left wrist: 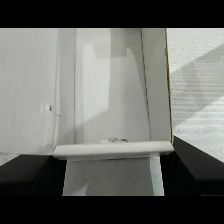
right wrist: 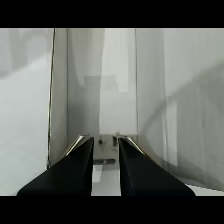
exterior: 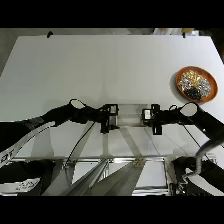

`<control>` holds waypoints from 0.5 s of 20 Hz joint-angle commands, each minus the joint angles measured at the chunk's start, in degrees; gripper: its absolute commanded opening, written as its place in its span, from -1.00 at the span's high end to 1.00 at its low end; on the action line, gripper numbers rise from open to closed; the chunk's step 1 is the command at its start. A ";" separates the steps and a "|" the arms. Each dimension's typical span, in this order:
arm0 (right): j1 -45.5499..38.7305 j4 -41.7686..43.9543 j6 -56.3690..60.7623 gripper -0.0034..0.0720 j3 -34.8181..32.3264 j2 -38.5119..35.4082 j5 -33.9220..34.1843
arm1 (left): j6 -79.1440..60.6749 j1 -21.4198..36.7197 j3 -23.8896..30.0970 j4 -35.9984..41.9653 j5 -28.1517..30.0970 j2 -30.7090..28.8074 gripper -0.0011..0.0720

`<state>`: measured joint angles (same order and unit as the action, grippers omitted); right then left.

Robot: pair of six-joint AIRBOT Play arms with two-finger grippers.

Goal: Fold the box and place the chain.

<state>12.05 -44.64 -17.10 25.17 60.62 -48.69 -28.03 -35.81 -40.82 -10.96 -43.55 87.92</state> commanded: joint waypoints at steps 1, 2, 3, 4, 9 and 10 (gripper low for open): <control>-0.02 0.57 -2.45 0.36 -1.60 0.04 0.55 | 0.00 0.00 -0.02 -0.02 0.02 0.02 0.56; -0.02 0.50 -2.93 0.36 -1.92 0.02 0.61 | 0.00 0.00 -0.02 -0.02 0.02 0.02 0.56; -0.02 0.50 -2.89 0.36 -2.03 0.02 0.79 | 0.00 0.00 -0.02 -0.02 0.04 0.02 0.56; -0.02 0.48 -2.86 0.33 -2.03 -0.02 0.74 | 0.00 0.00 -0.02 -0.02 0.02 0.02 0.56; -0.37 -1.27 -1.40 -0.05 -2.03 -1.68 0.70 | 0.00 0.00 -0.02 -0.02 0.04 0.02 0.56; -1.36 -2.36 -0.04 -0.04 -2.03 -3.15 0.70 | 0.00 0.00 -0.02 -0.02 0.04 0.02 0.56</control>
